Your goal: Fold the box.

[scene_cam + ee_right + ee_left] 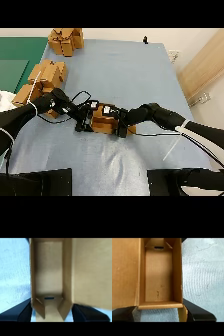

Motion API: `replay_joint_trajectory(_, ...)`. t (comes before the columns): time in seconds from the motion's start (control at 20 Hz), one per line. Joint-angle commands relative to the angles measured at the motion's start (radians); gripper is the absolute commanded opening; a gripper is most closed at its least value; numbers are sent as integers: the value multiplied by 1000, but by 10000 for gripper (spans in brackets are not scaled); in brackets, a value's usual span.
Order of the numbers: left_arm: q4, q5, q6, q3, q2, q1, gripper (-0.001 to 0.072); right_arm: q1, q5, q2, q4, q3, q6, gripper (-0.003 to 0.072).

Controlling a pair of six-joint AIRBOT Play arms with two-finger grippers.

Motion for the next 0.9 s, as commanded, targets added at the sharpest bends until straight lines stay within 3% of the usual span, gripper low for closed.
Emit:
replay_joint_trajectory(0.0, 4, 15, -25, -1, -1, -1, 12, -10, -21, 69, -48, 1, 67, 719)
replay_joint_trajectory(0.4, 4, 33, -31, -1, -1, -1, 11, -79, -193, 245, -32, 2, 373, 704)
replay_joint_trajectory(0.45, 4, 34, -31, -1, -1, -1, 12, -77, -177, 270, 38, 2, 384, 476)
replay_joint_trajectory(0.5, 4, 34, -31, -1, -1, -1, 11, -73, -153, 283, 137, 2, 369, 29)
replay_joint_trajectory(0.65, 4, 36, -31, -1, -1, -1, 11, -22, -37, 216, 227, 51, 400, 2)
replay_joint_trajectory(0.85, 4, 48, -30, -1, -1, -1, 11, -42, 6, -68, 222, 296, 484, 1)
